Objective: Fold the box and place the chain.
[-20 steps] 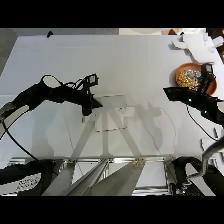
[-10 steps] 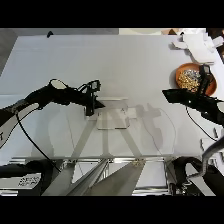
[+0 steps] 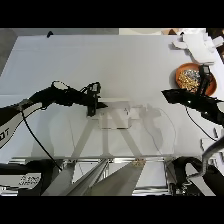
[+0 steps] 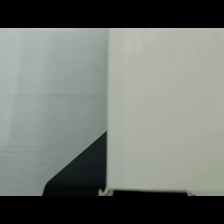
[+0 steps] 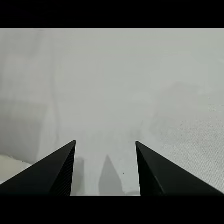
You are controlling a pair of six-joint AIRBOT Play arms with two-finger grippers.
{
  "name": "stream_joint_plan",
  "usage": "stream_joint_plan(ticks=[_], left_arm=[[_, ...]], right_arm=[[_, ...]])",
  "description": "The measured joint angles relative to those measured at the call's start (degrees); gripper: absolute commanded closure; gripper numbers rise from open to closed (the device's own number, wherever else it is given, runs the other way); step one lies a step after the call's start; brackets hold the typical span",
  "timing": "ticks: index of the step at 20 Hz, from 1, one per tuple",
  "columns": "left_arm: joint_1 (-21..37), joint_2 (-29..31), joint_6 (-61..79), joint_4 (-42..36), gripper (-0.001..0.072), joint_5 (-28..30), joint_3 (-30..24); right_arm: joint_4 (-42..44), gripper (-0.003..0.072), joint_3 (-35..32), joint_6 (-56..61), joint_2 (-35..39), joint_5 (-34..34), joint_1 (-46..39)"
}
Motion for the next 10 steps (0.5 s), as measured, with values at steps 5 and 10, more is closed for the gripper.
stream_joint_plan(ticks=[5, 10], left_arm=[[0.0, -1.6, 0.9, -0.1, 0.0704, -0.5, 0.0], [0.0, -1.9, 1.2, -0.2, 0.0698, -0.6, 0.0]], right_arm=[[0.0, 0.028, 0.0, 0.0, 0.0, 0.0, 0.0], [0.0, 0.0278, 0.0, 0.0, 0.0, 0.1, 0.0]])
